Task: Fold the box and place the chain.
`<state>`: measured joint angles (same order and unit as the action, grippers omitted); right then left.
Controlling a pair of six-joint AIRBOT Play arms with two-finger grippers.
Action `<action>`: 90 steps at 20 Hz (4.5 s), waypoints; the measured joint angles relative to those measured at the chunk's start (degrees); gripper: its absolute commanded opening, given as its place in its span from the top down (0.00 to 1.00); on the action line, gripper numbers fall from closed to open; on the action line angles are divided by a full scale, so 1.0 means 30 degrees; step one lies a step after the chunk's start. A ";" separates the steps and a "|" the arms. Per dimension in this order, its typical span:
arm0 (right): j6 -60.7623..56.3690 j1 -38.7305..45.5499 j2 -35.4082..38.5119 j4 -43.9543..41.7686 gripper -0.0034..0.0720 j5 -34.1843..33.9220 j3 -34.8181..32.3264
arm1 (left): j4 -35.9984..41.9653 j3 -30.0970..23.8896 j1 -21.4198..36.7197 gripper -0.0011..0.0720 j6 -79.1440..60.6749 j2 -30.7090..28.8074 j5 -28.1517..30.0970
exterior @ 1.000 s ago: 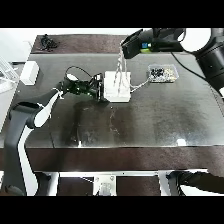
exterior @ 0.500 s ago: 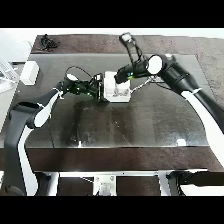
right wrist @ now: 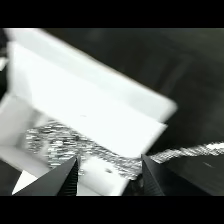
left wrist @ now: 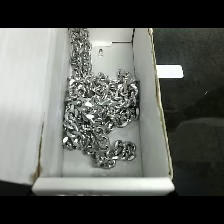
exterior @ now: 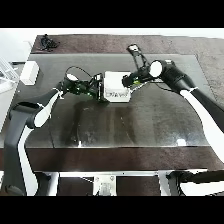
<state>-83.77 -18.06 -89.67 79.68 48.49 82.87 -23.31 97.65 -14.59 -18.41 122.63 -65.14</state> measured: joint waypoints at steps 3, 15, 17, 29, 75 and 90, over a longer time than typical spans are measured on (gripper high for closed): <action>-0.1064 0.1967 0.0117 0.0044 0.37 -0.0415 -0.0255 | 0.0000 0.0000 0.0000 0.54 0.0000 0.0000 0.0000; -0.2426 0.6353 -0.1523 -0.3614 0.25 -0.6594 -0.3847 | 0.0007 0.0000 0.0000 0.54 0.0000 0.0000 0.0000; -0.2178 0.6222 -0.2280 -0.4583 0.26 -0.7359 -0.3738 | 0.0000 0.0000 0.0000 0.54 0.0000 0.0000 0.0000; -0.1341 0.4947 -0.5282 -0.6841 0.95 -0.9377 -0.1428 | 0.0000 0.0000 0.0000 0.54 0.0000 0.0000 -0.0007; -0.0095 -0.1180 0.2069 -0.2805 0.26 -0.7191 -0.5712 | 0.0000 -0.0007 0.0000 0.54 0.0000 0.0000 -0.0007; 1.3777 0.6819 -0.0634 -1.3114 0.75 0.1945 0.2025 | 0.0000 0.0000 0.0000 0.54 0.0000 0.0000 -0.0007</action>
<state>-42.44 2.39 -91.57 40.34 54.33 88.95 -23.31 97.65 -14.59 -18.41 122.63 -65.17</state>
